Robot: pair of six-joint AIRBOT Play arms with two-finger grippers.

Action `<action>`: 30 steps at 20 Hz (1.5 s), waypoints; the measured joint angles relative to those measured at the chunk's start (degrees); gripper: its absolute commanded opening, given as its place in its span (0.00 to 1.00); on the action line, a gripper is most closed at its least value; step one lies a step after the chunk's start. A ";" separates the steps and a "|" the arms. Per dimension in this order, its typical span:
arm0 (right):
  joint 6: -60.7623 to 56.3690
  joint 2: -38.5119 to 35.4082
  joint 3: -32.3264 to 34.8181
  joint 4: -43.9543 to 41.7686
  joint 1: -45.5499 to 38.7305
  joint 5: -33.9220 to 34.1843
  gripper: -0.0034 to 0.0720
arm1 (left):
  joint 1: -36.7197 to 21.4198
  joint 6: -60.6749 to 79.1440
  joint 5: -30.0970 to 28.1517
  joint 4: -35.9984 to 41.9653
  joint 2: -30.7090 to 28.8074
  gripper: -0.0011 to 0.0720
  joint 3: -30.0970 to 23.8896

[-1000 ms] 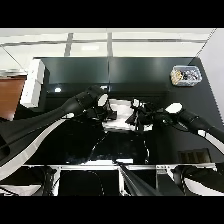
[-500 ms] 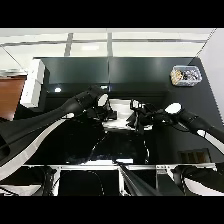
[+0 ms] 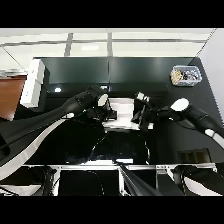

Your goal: Fold the box and place the chain.

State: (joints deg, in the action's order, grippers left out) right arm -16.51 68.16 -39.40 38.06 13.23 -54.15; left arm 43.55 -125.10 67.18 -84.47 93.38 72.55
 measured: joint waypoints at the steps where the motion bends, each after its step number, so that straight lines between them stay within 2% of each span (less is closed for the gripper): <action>1: -6.23 -1.14 -1.53 4.00 -2.12 -2.82 0.06 | 0.00 0.07 0.07 0.00 0.00 0.05 0.00; 4: -24.20 -3.52 -4.07 12.20 -11.69 -10.73 0.06 | 0.00 0.17 0.22 -0.02 0.00 0.05 0.02; 5: -28.48 -3.80 -4.09 13.40 -15.19 -11.34 0.06 | 0.00 0.17 0.28 -0.02 0.02 0.05 0.02; 7: -35.43 -4.15 -2.40 13.05 -22.29 -11.21 0.06 | 0.00 0.17 0.37 -0.02 0.07 0.05 0.02; 10: -40.39 -3.23 2.03 7.43 -28.02 -11.08 0.06 | 0.00 0.17 0.55 -0.02 0.07 0.05 0.00; 13: -42.21 0.24 5.57 1.97 -27.52 -11.41 0.06 | 0.00 0.17 0.68 -0.04 0.07 0.05 0.00; 17: -40.02 5.79 7.19 -4.42 -20.26 -11.08 0.06 | 0.00 0.17 0.74 -0.04 0.09 0.05 0.02; 21: -34.38 7.93 6.51 -11.34 -14.29 -8.83 0.07 | -0.04 -0.04 1.90 -0.83 0.09 0.05 0.00; 22: -33.83 8.15 6.01 -11.72 -13.68 -8.74 0.23 | -0.07 -0.04 2.03 -0.92 0.09 0.05 -0.02; 23: -33.48 8.35 5.35 -11.72 -13.33 -9.05 0.57 | -0.04 -0.04 2.03 -0.94 0.09 0.05 -0.02; 24: -33.44 8.44 4.79 -12.66 -13.09 -10.01 0.64 | -0.04 -0.02 1.99 -0.85 0.09 0.05 -0.04; 30: -33.59 8.72 3.06 -11.08 -12.83 -10.62 0.64 | 0.02 0.28 0.81 0.09 0.11 0.05 -0.02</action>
State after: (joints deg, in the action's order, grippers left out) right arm -50.11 76.88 -36.34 26.98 0.40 -64.77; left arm 43.57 -124.81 67.99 -84.38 93.49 72.53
